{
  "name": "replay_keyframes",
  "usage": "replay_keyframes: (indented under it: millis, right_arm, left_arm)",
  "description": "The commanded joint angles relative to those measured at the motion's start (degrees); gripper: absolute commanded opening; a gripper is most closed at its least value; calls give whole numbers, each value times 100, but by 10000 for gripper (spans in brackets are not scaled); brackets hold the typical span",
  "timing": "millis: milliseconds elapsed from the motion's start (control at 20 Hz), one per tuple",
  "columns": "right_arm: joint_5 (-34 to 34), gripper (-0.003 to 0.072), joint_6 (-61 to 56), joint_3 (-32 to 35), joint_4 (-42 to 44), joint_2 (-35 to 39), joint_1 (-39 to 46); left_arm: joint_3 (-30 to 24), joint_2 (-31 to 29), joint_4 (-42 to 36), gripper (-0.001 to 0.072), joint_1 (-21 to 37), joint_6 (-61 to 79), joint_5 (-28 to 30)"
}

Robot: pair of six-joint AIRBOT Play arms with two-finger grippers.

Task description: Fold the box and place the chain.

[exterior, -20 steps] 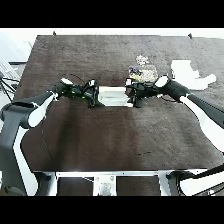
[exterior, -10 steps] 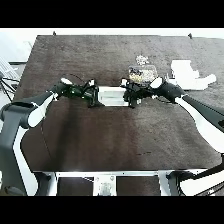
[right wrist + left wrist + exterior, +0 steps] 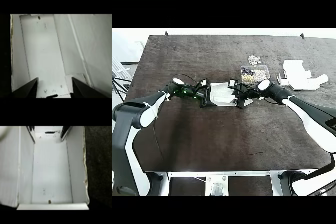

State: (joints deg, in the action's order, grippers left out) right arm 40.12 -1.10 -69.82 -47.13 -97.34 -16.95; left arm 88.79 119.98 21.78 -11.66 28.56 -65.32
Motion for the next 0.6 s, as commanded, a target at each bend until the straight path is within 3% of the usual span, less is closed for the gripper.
replay_keyframes:
  millis: [0,50,250,350,450,550]
  right_arm:
    - [-74,565,33,-2,-7,-20,-7]
    - [-74,609,31,-2,-28,-20,7]
    - [-42,600,-42,0,-48,46,85]
    - [94,323,-42,-2,-94,205,155]
    - [289,273,-101,-2,-155,420,280]
    - [640,152,-431,-2,-463,673,415]
  left_arm:
    - [4,2,2,531,-2,0,-13]
    - [4,2,2,532,-2,2,-15]
    - [4,2,2,532,-2,2,-15]
    - [4,2,2,532,0,2,-13]
    - [4,2,2,532,0,2,-13]
    - [4,2,2,532,0,0,-15]
